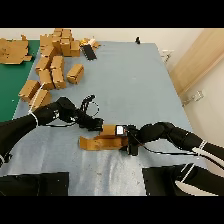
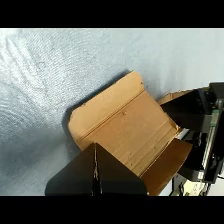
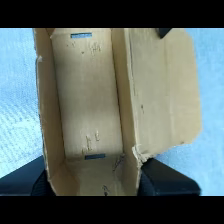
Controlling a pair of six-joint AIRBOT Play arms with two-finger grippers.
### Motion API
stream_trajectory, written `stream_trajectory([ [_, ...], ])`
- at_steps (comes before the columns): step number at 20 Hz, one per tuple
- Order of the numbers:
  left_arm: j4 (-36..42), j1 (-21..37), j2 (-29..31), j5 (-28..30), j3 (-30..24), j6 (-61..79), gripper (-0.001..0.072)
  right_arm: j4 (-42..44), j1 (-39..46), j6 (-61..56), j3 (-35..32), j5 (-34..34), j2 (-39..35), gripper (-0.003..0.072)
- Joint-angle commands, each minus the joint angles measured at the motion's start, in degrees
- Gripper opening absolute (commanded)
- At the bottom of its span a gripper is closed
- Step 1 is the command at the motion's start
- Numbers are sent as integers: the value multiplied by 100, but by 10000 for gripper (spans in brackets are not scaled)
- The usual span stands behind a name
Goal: Fold the box.
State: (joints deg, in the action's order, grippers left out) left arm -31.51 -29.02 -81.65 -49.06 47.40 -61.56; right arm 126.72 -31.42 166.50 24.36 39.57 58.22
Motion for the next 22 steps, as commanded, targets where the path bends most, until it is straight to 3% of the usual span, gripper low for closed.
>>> stream_trajectory([
  [1,127,-17,-26,-4,7,-83,9,-2,0,0,-2,-2,2,588],
  [4,238,-17,-87,-9,15,122,9,-7,0,0,-2,-4,2,588],
  [8,970,260,179,-227,26,1764,9,-4,0,0,-2,0,2,588],
  [11,964,1023,857,-608,-68,2061,9,-4,0,0,-2,0,2,588],
  [14,909,1875,1650,-1602,-420,2916,8,-4,0,0,-2,0,2,588],
  [16,278,2100,2159,-1878,-678,3410,7,-4,0,0,-2,0,2,588],
  [19,-1235,1578,3038,-1202,-1167,3342,5,-4,0,-2,-4,79,2,588],
  [22,-2275,334,3694,-208,-1574,3908,10,-4,0,0,-4,101,2,588],
])
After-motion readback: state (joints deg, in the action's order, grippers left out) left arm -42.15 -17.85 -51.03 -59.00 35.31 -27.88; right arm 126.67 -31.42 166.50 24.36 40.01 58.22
